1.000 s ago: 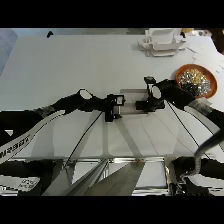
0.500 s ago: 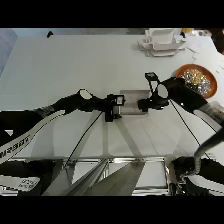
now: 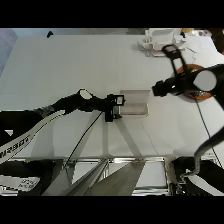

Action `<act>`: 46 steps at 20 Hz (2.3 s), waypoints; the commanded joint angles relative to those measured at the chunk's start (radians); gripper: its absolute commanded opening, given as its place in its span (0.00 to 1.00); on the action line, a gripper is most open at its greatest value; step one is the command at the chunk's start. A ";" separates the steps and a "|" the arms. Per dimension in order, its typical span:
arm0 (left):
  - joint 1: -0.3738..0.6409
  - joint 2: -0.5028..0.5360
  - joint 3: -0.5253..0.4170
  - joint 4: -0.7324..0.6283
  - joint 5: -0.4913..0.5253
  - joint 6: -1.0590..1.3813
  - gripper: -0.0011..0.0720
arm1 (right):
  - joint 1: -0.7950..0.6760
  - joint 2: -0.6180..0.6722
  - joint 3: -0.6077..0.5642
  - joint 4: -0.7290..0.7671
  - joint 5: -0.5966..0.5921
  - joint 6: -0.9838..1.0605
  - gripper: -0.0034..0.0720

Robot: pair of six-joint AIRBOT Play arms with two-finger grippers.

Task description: Fold the box and place the chain.

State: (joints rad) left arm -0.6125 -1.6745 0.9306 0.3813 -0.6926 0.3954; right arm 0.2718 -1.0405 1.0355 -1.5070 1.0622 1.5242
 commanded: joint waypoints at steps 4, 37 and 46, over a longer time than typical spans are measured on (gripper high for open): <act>0.000 0.001 0.000 0.000 0.000 0.000 0.13 | -0.355 -0.214 0.156 -0.071 -0.069 -0.068 0.31; 0.000 0.001 0.000 0.000 0.000 0.000 0.13 | -0.555 -0.585 0.214 -0.139 -0.082 -0.126 0.07; 0.000 0.001 0.000 0.000 0.000 0.000 0.13 | -0.554 -0.204 0.214 -0.009 -0.005 -0.203 0.07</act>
State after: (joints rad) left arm -0.6125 -1.6745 0.9306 0.3809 -0.6930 0.3954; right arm -0.2825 -1.3720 1.2491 -1.6058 1.0164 1.3415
